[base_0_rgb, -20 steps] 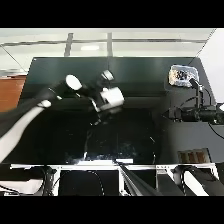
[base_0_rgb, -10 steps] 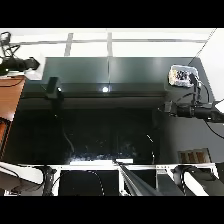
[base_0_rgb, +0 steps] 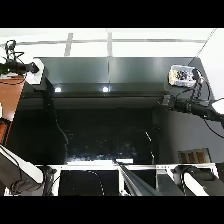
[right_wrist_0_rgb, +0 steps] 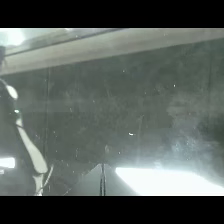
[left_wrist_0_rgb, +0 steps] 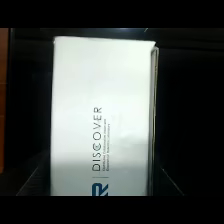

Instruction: Fold the box and place the chain.

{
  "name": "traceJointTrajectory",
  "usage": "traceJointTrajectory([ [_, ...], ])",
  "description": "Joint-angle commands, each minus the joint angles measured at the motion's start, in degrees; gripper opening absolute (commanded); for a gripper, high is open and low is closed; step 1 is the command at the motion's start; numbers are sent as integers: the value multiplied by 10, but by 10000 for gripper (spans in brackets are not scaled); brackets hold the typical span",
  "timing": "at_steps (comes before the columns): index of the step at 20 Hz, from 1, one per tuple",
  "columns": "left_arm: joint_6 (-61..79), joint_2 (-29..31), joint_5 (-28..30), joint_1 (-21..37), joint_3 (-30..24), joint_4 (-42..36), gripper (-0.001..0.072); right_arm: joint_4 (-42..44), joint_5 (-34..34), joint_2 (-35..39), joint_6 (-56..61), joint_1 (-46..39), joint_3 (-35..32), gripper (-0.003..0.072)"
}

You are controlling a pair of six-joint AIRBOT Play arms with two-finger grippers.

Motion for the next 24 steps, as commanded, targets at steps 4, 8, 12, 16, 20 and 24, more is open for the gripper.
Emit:
traceJointTrajectory([
  [4, -142, 77, -73, -7, 90, -26, 654, 2, -62, -6, 2, 37, 27, 21],
  [8, -115, 211, -150, -21, -7, -142, 26, -119, -33, -50, -1, 99, 139, 21],
  [12, -78, 382, -144, -90, -209, -143, 26, -259, -62, -67, 26, 109, 144, 20],
  [16, -29, 620, 51, -155, -575, -133, 27, -326, -137, -83, 76, 109, 61, 21],
  [20, -23, 784, 141, -146, -769, -125, 27, -325, -121, -83, 75, 109, 45, 22],
  [24, -23, 850, 144, -136, -821, -126, 28, -325, -121, -83, 75, 109, 45, 22],
])
